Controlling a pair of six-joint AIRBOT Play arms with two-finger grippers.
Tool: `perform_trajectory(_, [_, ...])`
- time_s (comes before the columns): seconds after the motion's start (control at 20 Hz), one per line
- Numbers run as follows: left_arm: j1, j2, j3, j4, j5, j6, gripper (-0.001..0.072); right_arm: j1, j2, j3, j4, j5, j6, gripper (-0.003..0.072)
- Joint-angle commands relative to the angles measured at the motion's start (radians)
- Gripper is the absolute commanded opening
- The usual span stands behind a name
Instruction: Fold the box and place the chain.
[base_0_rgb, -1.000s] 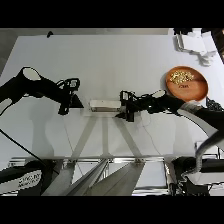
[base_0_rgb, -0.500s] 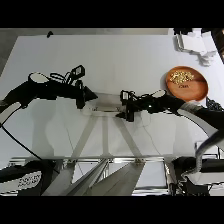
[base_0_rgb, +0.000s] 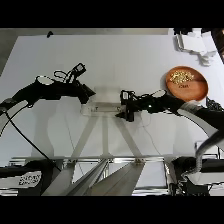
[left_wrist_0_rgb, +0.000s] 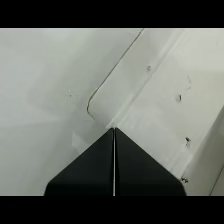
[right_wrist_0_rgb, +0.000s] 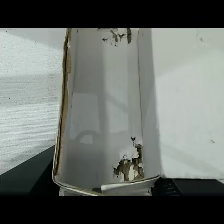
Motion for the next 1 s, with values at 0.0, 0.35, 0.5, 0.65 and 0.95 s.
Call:
perform_trajectory(0.0, [0.029, 0.044, 0.0, 0.013, -0.031, -0.007, 0.0008, 0.0, 0.0, 0.0, -0.001, 0.0, 0.0, 0.0522])
perform_trajectory(0.35, [0.136, 0.177, 0.0, 0.143, -0.418, 0.016, 0.0006, 0.0, 0.0, 0.0, -0.001, 0.0, 0.0, 0.0522])
perform_trajectory(0.5, [0.078, 0.165, 0.0, 0.393, -0.481, -0.011, 0.0004, 0.0, 0.0, 0.0, -0.001, 0.0, 0.0, 0.0522])
perform_trajectory(0.65, [0.016, 0.162, 0.0, 0.477, -0.356, -0.095, 0.0004, 0.0, 0.0, 0.0, -0.001, 0.0, 0.0, 0.0522])
perform_trajectory(0.95, [-0.021, 0.124, 0.0, 0.745, -0.256, -0.293, 0.0005, 0.0, 0.0, 0.0, -0.001, 0.0, 0.0, 0.0522])
